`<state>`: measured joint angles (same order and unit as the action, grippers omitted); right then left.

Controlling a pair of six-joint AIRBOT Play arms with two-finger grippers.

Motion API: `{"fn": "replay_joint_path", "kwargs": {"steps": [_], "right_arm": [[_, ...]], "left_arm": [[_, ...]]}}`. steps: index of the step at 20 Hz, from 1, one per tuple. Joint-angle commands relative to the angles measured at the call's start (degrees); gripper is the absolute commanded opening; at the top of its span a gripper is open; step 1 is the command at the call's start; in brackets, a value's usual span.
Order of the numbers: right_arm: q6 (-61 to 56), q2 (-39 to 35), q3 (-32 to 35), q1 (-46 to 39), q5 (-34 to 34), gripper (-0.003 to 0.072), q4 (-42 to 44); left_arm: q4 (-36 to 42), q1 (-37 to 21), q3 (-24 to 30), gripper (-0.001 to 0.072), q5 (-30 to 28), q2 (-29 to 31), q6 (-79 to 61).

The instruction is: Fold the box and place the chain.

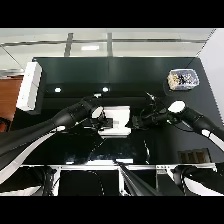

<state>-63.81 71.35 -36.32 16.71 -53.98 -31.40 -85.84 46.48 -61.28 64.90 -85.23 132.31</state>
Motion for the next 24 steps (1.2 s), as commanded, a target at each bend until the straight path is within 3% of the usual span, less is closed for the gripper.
{"fn": "replay_joint_path", "kwargs": {"steps": [1,8,17,24], "right_arm": [[-1.77,0.00,-0.28,-0.11,-2.51,0.0476,-3.17],[-1.73,-0.02,-0.42,-6.25,-7.45,0.0477,-1.86],[0.44,-0.02,-1.05,-6.34,-9.64,0.0476,2.64],[0.22,0.02,-1.14,-2.62,-4.81,0.0476,2.38]], "left_arm": [[0.00,-0.04,-0.02,0.0028,0.09,-0.02,-0.07],[0.00,-0.04,-0.02,0.0028,0.11,-0.02,-0.07],[0.00,-0.04,-0.02,0.0028,0.09,-0.02,-0.07],[0.00,-0.04,-0.02,0.0028,0.09,-0.02,-0.07]]}}
